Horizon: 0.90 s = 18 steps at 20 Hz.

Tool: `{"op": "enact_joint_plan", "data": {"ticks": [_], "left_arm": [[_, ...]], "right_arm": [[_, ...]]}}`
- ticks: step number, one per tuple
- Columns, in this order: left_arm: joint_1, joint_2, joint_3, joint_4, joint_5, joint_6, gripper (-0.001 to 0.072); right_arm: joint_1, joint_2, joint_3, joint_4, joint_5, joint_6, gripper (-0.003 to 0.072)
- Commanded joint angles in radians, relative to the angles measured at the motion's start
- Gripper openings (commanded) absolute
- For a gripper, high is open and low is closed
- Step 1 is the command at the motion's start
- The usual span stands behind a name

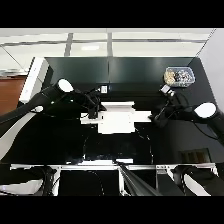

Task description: Fold the box and place the chain.

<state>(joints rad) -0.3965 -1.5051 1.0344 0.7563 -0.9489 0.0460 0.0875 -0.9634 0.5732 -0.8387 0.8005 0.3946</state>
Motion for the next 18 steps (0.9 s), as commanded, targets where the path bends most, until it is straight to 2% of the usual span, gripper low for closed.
{"op": "enact_joint_plan", "data": {"ticks": [1, 4, 7, 13, 18], "left_arm": [[0.004, -0.015, -0.002, 0.024, -0.008, -0.002, 0.003], [0.004, -0.021, -0.021, 0.017, -0.006, 0.018, 0.0029], [0.004, -0.021, -0.025, 0.017, -0.021, 0.035, 0.0029], [0.004, -0.041, -0.025, 0.022, -0.021, 0.036, 0.0029], [0.004, -0.047, -0.025, 0.022, -0.021, 0.036, 0.0029]], "right_arm": [[0.109, -0.008, -0.034, 0.004, 0.003, -0.034, 0.0701], [0.19, -0.026, -0.056, 0.012, -0.006, -0.208, 0.0701], [0.262, -0.031, -0.058, 0.011, -0.04, -0.288, 0.0701], [0.315, -0.113, -0.059, 0.011, -0.11, -0.322, 0.07], [0.352, -0.121, -0.059, 0.012, -0.11, -0.372, 0.07]]}}
